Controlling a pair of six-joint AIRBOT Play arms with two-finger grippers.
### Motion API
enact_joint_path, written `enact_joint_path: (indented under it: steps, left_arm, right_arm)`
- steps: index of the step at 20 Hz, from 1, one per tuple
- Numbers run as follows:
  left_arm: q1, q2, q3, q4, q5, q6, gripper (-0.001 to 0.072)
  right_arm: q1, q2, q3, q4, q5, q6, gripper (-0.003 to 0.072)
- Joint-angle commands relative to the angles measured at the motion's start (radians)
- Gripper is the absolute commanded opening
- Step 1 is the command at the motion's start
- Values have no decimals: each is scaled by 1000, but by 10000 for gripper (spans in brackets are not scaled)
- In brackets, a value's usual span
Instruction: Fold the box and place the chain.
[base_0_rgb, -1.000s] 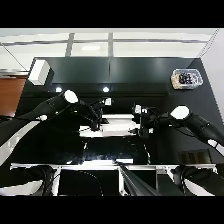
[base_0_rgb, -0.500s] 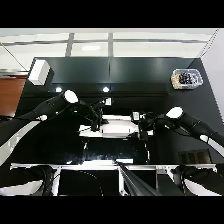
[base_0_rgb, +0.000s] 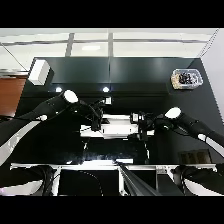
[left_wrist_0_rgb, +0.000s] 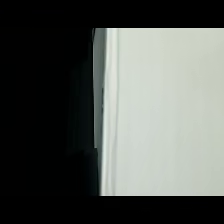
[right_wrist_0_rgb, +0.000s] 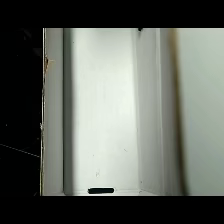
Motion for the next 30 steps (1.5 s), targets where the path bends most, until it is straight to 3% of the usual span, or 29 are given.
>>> enact_joint_path:
  steps: [1, 7, 22, 24, 25, 27, 29, 30]
  left_arm:
    - [1, 1, 1, -1, -1, 0, 27]
    - [2, 0, 1, 0, -1, 0, 26]
    - [2, -5, 1, 0, -8, -1, 27]
    - [2, -5, 1, 0, -9, -1, 28]
    - [2, -4, 1, 0, -10, -2, 61]
    - [4, -2, 3, 3, -17, -26, 414]
    - [20, 2, 25, 31, -78, -87, 520]
    - [32, 4, 42, 76, -118, -146, 520]
  right_arm:
    - [6, -2, 0, -20, -6, 2, 642]
    - [44, -5, 0, -85, -68, 71, 641]
    - [43, -7, 0, -114, -78, 100, 632]
    - [43, -7, 0, -114, -78, 100, 470]
    - [43, -7, 0, -114, -78, 101, 470]
    - [43, -7, 0, -114, -78, 100, 470]
    - [43, -7, 0, -114, -79, 101, 470]
    - [43, -7, 0, -114, -79, 101, 470]
